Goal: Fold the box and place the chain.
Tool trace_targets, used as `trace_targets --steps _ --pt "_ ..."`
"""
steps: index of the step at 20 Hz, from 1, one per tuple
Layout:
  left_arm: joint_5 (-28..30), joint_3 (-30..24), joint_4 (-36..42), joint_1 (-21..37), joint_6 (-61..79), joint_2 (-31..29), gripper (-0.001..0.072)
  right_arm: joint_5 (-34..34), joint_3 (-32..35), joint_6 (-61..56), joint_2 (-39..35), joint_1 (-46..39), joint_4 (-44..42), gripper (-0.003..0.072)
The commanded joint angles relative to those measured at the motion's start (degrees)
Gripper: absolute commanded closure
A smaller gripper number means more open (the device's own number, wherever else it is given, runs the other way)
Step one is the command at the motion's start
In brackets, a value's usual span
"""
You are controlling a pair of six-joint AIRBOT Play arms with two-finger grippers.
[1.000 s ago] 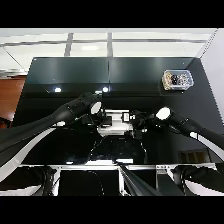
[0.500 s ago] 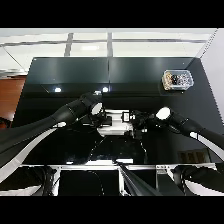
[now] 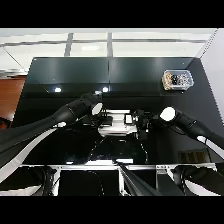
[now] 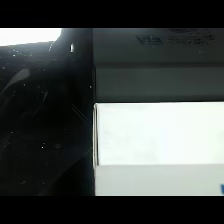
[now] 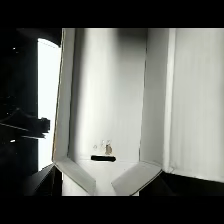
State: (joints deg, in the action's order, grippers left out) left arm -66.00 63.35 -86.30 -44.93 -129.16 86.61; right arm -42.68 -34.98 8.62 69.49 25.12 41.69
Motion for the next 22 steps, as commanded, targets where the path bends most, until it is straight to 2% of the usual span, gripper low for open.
trace_targets --steps 1,2,3,8,10,13,14,15,16,18,19,21,22 --pt "-0.07 0.07 0.07 0.00 -0.02 0.04 0.0685 -1.09 -0.04 -0.72 -0.90 -0.13 1.84 0.0264" --pt "-0.09 0.07 0.11 0.00 -0.02 0.04 0.0685 -1.05 -0.04 -0.72 -0.90 -0.13 1.84 0.0449" --pt "-0.09 0.07 0.31 0.00 -0.02 0.04 0.0685 -1.05 -0.04 -0.72 -0.90 -0.13 1.46 0.0503" --pt "-0.07 0.07 0.28 0.00 -0.02 0.04 0.0685 -0.46 0.00 -0.70 0.37 0.33 -7.56 0.0506" --pt "-0.04 0.07 0.28 0.00 -0.02 0.04 0.0685 0.70 0.00 -0.72 1.79 1.33 -11.47 0.0504" --pt "-0.02 0.07 0.28 0.00 -0.02 0.04 0.0685 3.82 0.00 -2.60 2.95 2.01 -11.87 0.0497" --pt "-0.02 0.07 0.26 0.00 -0.02 0.04 0.0685 4.28 0.00 -4.20 2.95 2.03 -11.91 0.0318" --pt "-0.02 0.07 0.24 0.00 -0.02 0.04 0.0685 4.11 0.00 -4.57 2.93 2.03 -11.82 0.0292" --pt "-0.02 0.07 0.26 0.00 -0.02 0.04 0.0685 3.26 0.00 -4.63 2.93 2.03 -11.65 0.0473" --pt "0.00 0.07 0.26 0.00 -0.02 0.04 0.0684 3.23 0.00 -6.08 2.93 2.03 -11.65 0.0261" --pt "0.00 0.07 0.26 0.00 0.00 0.04 0.0685 3.30 0.00 -7.93 2.91 2.01 -11.15 0.0490" --pt "-0.02 0.07 0.26 0.00 -0.02 0.04 0.0685 2.27 -0.07 -13.90 1.99 1.31 -9.79 0.0677" --pt "-0.04 0.07 0.26 0.00 0.00 0.04 0.0685 1.09 -0.26 -19.67 0.63 0.50 -8.28 0.0676"
